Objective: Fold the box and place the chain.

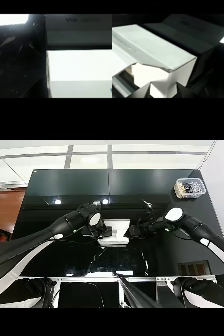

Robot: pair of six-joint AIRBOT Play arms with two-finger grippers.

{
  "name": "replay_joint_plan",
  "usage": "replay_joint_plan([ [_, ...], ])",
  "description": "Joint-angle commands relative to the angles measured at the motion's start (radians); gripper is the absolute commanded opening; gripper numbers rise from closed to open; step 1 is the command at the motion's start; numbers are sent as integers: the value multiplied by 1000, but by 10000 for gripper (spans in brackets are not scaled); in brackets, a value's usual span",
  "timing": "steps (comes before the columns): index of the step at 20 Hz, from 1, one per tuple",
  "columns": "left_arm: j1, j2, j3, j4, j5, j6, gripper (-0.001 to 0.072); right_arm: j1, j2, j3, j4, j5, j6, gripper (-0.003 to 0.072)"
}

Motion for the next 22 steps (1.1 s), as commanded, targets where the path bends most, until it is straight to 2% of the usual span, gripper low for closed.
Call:
replay_joint_plan([
  [1, 0, 0, 1, -4, 3, 2, 25, 69, -1, 38, -186, -56, 201, 360],
  [4, 0, 0, 1, -4, 3, 2, 25, 130, -2, 84, -407, -56, 404, 360],
  [8, 0, 0, 1, -4, 3, 2, 25, 190, -45, 146, -504, -33, 517, 360],
  [14, 0, 0, 1, -4, 2, 2, 25, 295, -153, 285, -767, 120, 834, 360],
  [18, 0, 0, 1, -4, 3, 2, 25, 349, -173, 285, -798, 122, 959, 360],
  [21, 0, 0, 1, -5, 2, 2, 25, 370, -192, 285, -797, 111, 980, 359],
  [22, 0, 0, 1, -5, 2, 2, 25, 370, -195, 285, -797, 118, 983, 210],
])
